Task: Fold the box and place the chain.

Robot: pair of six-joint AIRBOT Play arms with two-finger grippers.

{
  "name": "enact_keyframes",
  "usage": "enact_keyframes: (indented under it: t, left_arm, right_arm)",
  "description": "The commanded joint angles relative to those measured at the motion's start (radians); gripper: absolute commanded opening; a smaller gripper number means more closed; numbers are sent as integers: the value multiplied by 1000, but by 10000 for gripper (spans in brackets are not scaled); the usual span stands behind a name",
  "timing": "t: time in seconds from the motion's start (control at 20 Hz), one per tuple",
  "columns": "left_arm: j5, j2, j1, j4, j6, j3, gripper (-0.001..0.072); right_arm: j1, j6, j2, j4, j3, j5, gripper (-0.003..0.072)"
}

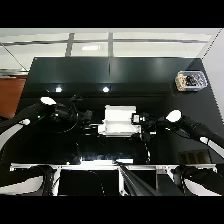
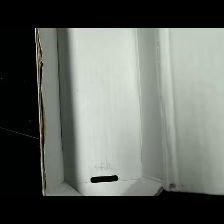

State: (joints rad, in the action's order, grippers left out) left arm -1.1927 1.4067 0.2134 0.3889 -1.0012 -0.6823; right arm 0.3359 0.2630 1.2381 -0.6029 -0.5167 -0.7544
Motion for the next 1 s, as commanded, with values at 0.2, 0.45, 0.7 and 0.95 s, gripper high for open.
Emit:
enact_keyframes:
  t: [0.2,0.45,0.7,0.95]
  left_arm:
    - [60,-60,87,109,-124,-51,569]
    - [109,-96,144,171,-257,-72,562]
    - [221,-96,252,315,-436,-120,562]
    - [252,-96,327,488,-606,-180,562]
  right_arm:
    - [1,0,0,0,0,0,227]
    - [1,-1,0,0,0,0,228]
    - [1,-1,0,0,0,0,228]
    - [1,-1,0,0,0,1,228]
